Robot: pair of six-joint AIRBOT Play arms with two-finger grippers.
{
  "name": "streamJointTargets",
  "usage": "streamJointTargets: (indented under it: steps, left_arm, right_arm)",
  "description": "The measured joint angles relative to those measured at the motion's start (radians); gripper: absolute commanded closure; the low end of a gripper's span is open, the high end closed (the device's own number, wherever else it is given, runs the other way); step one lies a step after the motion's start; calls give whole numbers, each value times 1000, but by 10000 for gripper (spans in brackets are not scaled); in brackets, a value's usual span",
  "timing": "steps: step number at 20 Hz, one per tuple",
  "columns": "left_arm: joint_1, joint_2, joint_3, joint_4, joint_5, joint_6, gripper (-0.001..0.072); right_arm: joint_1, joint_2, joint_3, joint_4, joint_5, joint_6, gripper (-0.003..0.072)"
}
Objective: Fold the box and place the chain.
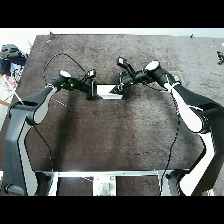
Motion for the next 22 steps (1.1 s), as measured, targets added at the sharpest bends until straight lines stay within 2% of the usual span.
streamJointTargets:
  steps: [4,12,13,14,15,22]
  left_arm:
    - [0,0,0,0,0,0,262]
    - [0,0,0,0,1,0,263]
    - [0,0,0,0,0,3,263]
    - [0,0,0,0,0,3,262]
    - [0,0,0,0,0,3,262]
    - [0,0,0,0,0,1,263]
  right_arm:
    - [7,0,-5,-29,-59,-23,86]
    - [11,27,-5,-50,-97,-48,87]
    - [11,32,-5,-51,-106,-50,113]
    - [10,37,-5,-51,-111,-51,204]
    - [10,42,-5,-53,-111,-53,222]
    - [10,54,-5,-58,-68,-56,219]
